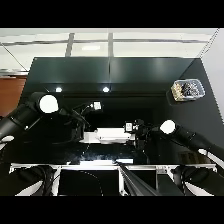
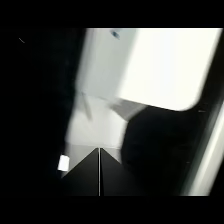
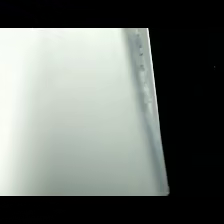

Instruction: Fold the box and place the chain.

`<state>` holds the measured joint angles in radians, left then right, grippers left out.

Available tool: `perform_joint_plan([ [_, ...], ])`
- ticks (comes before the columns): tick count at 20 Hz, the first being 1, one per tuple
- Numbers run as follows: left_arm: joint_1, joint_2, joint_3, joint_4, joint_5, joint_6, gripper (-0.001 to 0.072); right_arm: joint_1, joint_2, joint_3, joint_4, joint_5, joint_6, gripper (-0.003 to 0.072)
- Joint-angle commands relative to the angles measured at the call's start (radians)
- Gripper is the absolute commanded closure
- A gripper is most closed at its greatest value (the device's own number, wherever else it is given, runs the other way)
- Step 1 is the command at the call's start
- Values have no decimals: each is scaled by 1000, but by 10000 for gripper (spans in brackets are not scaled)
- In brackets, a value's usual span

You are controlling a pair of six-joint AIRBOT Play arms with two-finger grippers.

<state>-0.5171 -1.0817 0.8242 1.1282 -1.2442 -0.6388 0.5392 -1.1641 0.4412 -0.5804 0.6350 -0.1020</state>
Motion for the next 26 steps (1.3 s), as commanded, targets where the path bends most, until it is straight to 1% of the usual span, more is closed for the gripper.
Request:
perform_joint_plan([
  [1,-33,28,-79,-187,-68,-197,681,1,0,0,0,1,0,380],
  [2,-46,28,-117,-282,-30,-196,681,1,0,0,0,1,0,380],
  [3,-53,28,-148,-373,30,-184,681,1,0,0,0,0,0,380],
  [5,-53,29,-200,-555,208,-116,681,1,0,0,0,1,0,380],
  [6,-46,29,-216,-634,307,-68,681,1,0,0,0,0,0,380],
  [7,-37,28,-225,-704,432,-10,681,1,0,0,0,1,0,380],
  [8,-37,24,-229,-760,589,36,681,1,0,0,0,0,0,380],
  [9,-38,14,-229,-796,723,50,681,1,0,0,0,0,0,380],
  [10,-38,-3,-226,-800,809,55,681,1,0,0,0,0,0,379],
  [11,-38,-23,-220,-779,824,66,681,1,0,0,0,0,0,380],
  [12,-39,-51,-212,-727,802,67,682,1,0,0,0,0,0,380],
  [14,-51,-116,-195,-603,708,32,683,1,0,0,0,1,0,380],
  [16,-66,-182,-160,-439,588,-119,683,1,0,0,1,0,0,380],
  [17,-82,-204,-137,-371,545,-188,684,1,0,0,1,0,0,380],
  [18,-104,-221,-118,-306,526,-237,684,1,0,0,1,0,0,380],
  [20,-145,-251,-87,-173,531,-323,684,1,0,0,1,0,0,380],
  [21,-159,-256,-72,-126,544,-358,684,1,0,0,1,1,0,380],
  [22,-163,-251,-61,-101,567,-383,684,1,0,0,1,0,0,380],
  [23,-159,-240,-45,-79,568,-388,684,1,0,0,1,1,1,380],
  [25,-134,-188,-10,-32,512,-391,683,1,0,0,1,0,0,380],
  [26,-113,-142,-5,-23,471,-391,683,1,0,0,1,1,0,380],
])
